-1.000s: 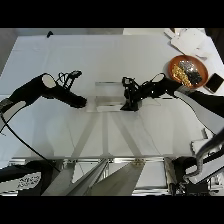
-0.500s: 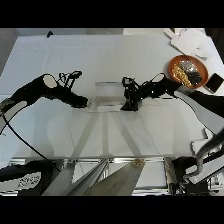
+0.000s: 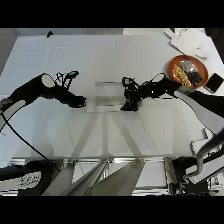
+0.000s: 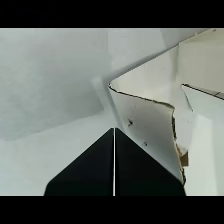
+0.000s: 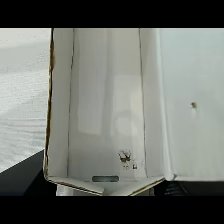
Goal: Fold the box and place the chain.
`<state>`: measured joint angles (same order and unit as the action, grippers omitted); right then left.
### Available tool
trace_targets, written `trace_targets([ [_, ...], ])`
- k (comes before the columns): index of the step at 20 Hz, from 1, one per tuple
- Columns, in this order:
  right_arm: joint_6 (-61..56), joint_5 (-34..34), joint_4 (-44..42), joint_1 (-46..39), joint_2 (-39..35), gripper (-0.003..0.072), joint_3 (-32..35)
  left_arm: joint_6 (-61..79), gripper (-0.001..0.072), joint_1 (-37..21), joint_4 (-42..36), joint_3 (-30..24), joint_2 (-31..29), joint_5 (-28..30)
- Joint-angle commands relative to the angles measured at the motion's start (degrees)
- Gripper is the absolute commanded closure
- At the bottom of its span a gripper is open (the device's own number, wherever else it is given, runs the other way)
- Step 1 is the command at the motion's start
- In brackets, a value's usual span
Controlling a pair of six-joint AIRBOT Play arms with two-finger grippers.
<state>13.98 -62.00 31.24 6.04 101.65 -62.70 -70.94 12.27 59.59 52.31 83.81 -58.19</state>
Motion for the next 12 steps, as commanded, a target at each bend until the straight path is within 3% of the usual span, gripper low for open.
trace_targets([
  [1,0.0,0.0,0.0,0.0,0.0,0.0158,0.0,0.0,0.0706,0.7,-0.4,0.0,0.8,0.8],
  [12,0.0,0.0,0.0,0.0,0.0,0.0158,0.0,3.8,0.0702,1.3,-3.3,0.0,1.7,1.8],
])
